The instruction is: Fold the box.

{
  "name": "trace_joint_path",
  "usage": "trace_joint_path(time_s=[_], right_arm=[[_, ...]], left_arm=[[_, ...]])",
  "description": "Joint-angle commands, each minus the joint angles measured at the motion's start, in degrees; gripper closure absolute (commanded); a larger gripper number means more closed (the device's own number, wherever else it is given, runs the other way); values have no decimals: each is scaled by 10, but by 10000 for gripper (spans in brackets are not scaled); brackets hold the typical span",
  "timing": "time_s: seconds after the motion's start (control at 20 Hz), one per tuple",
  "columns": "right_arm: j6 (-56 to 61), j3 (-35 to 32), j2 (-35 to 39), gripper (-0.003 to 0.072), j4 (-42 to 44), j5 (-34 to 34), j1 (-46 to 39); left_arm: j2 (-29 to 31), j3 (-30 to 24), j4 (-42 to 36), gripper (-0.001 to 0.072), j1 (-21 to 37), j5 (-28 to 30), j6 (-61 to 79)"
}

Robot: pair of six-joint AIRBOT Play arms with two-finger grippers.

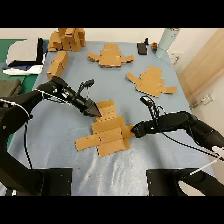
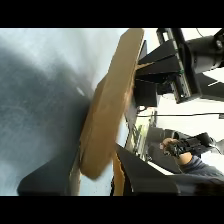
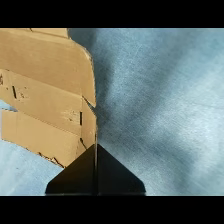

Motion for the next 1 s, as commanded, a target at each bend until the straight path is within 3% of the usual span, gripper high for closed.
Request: trace_joint_path(time_s=[0.0,0.2,0.25,0.3,0.6,0.7,0.95], right_arm=[[0,0,-3,683,0,2,0],[0,0,-4,683,0,2,0],[0,0,-4,683,0,2,0],[0,0,-4,683,0,2,0],[0,0,-4,683,0,3,0],[0,0,-4,683,0,3,0],[0,0,-4,681,0,7,0]], left_arm=[[-12,1,-27,414,-8,5,16],[-29,1,-26,416,-13,7,16],[-29,1,-26,470,-13,10,16],[-29,1,-26,595,-13,10,18],[-29,1,-23,606,-13,19,24],[-29,1,-24,697,-13,28,33],[-29,1,-24,697,-13,41,40]])
